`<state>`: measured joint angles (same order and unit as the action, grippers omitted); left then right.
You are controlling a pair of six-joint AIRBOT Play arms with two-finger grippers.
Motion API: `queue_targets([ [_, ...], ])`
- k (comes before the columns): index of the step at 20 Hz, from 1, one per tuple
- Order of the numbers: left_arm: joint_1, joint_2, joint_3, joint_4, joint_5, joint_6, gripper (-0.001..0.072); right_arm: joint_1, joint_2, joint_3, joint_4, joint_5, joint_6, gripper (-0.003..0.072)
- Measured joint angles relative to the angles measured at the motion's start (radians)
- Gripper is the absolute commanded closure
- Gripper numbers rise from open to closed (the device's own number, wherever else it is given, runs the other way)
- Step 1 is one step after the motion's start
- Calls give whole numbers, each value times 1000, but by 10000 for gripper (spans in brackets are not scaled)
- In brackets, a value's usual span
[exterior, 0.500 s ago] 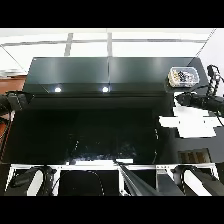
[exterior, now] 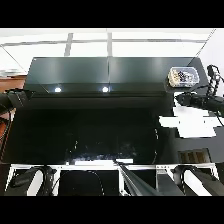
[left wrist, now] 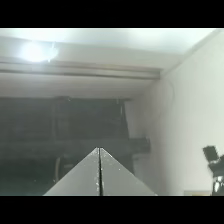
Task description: Fold the box and place the chain.
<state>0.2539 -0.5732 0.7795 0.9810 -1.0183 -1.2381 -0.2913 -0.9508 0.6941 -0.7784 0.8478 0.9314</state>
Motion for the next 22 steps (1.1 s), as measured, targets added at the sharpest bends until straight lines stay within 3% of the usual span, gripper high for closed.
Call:
queue_targets([
  [3, 0, -45, -34, -30, 49, 0, 660, 0, 0, 0, 0, 0, 0, 671],
  [4, 0, -65, -40, -42, 55, 0, 426, 0, 0, 0, 1, -3, 0, 671],
  [5, 0, -88, -46, -53, 56, -2, 23, 0, 0, 0, 4, -15, 0, 671],
  [6, 0, -109, -50, -63, 50, -4, 6, 0, 0, 0, 14, -31, 0, 670],
  [7, 0, -132, -53, -72, 44, -9, 6, 0, 0, 0, 26, -39, 0, 623],
  [8, 0, -153, -55, -77, 37, -8, 6, 0, -1, 0, 40, -51, 0, 254],
  [9, 0, -177, -56, -83, 28, -9, 6, 0, -1, 0, 45, -64, 0, -21],
  [13, 0, -255, -60, -93, -22, -8, 6, -7, -2, 2, 39, -91, 7, -19],
  [16, 0, -289, -60, -97, -46, 7, 6, -90, -6, 47, -124, -102, 138, -19],
  [20, 0, -304, -60, -100, -54, 16, 6, -388, -50, 159, -392, -105, 350, -19],
  [22, 0, -307, -60, -100, -44, 16, 6, -573, -100, 196, -428, -105, 425, -19],
])
